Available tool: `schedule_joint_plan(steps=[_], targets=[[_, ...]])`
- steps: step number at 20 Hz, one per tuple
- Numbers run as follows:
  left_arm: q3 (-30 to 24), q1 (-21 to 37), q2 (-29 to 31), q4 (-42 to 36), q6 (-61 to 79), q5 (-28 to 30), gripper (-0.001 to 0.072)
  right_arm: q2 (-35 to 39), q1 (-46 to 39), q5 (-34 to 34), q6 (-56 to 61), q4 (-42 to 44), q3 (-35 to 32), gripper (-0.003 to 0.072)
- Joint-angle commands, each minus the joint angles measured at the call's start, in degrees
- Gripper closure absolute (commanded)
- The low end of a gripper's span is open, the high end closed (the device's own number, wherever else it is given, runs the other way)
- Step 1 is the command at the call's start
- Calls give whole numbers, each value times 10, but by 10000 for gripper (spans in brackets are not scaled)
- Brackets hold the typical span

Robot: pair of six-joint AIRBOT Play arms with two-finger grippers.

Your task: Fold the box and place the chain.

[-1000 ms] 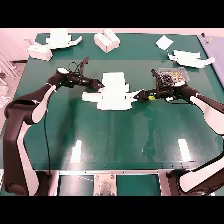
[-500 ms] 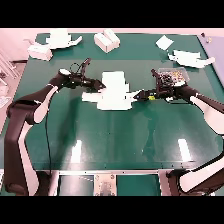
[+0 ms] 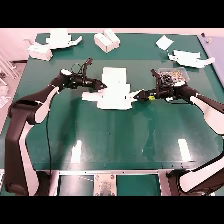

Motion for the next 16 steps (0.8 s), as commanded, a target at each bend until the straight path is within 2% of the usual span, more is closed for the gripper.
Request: schedule_joint_plan(steps=[1, 3, 4, 16], targets=[[0, 0, 0, -2, 11, 0, 539, 0, 0, 0, -3, 0, 0, 676], [0, 0, 0, -2, 19, 0, 537, 0, 0, 0, -3, -3, 0, 676], [0, 0, 0, -2, 20, 0, 510, 0, 0, 0, -3, -6, 0, 676], [0, 14, 0, -26, 56, -35, 510, 0, 1, 0, -3, -15, 0, 677]])
